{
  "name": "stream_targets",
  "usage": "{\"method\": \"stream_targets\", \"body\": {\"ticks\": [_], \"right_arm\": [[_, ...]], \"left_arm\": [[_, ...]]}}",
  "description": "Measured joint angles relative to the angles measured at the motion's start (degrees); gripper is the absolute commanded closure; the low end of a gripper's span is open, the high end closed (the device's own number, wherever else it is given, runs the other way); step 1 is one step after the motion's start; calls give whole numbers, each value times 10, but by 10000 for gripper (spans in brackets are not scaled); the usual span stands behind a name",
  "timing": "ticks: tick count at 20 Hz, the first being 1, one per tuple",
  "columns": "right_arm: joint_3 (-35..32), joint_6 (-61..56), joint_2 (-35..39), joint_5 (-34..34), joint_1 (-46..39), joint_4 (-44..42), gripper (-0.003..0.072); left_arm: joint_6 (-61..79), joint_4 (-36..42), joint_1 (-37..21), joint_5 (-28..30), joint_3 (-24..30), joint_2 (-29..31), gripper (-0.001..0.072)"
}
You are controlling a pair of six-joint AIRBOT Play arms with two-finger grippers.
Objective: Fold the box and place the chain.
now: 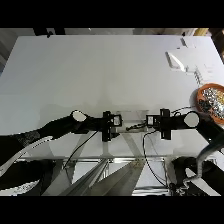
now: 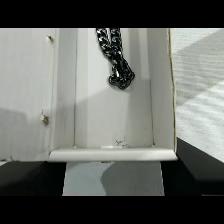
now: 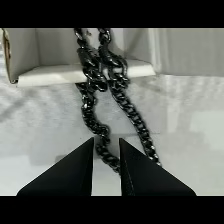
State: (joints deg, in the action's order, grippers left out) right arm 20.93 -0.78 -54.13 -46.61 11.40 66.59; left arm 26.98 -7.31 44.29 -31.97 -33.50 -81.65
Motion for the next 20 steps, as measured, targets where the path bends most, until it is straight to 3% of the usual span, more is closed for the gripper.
{"method": "stream_targets", "body": {"ticks": [2, 3, 4, 9, 14, 20], "right_arm": [[0, -2, -7, -4, 0, -5, 561], [0, -3, -9, -7, 0, -7, 653], [0, -3, -10, -13, 0, -7, 670], [0, -10, 12, -1, 0, -6, 671], [0, -28, 118, -45, 0, -21, 671], [0, -36, 219, -91, 0, -188, 671]], "left_arm": [[0, 0, 0, 0, 0, 0, 395], [0, 0, 0, 0, 0, 0, 395], [0, 0, 0, 0, 0, 0, 395], [0, 0, 0, 0, 0, 0, 395], [0, 0, 0, 0, 0, 0, 395], [0, 0, 0, 0, 0, 0, 395]]}}
